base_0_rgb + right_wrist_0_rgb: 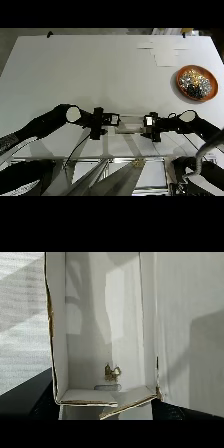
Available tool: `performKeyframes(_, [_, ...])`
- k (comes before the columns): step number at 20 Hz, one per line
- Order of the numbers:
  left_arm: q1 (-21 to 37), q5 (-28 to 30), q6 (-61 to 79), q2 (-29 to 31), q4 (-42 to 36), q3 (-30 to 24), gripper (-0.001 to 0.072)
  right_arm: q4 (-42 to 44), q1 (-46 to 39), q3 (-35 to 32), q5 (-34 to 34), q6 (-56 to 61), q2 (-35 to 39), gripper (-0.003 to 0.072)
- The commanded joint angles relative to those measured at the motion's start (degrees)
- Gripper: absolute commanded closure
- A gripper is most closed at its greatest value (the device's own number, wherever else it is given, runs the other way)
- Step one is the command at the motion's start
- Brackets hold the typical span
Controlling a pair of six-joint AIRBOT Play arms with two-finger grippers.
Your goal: Fold the box and place the chain.
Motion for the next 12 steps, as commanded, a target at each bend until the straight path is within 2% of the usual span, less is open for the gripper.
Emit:
performKeyframes(1, [-1.42,1.11,1.38,-1.05,-2.01,0.00,0.0295,0.02,0.00,-0.02,0.02,-0.02,0.00,0.0276])
performKeyframes(6, [-2.89,1.46,1.33,-2.54,-4.85,0.00,0.0301,0.02,0.00,-0.02,0.04,0.00,-0.02,0.0276])
performKeyframes(8, [-2.89,1.88,1.31,-2.78,-5.68,0.00,0.0419,0.02,0.00,-0.02,0.04,0.00,-0.02,0.0276])
performKeyframes(12, [-2.86,7.96,1.27,-2.80,-7.89,0.00,0.0437,0.02,0.02,-0.02,0.04,0.00,-0.02,0.0276])
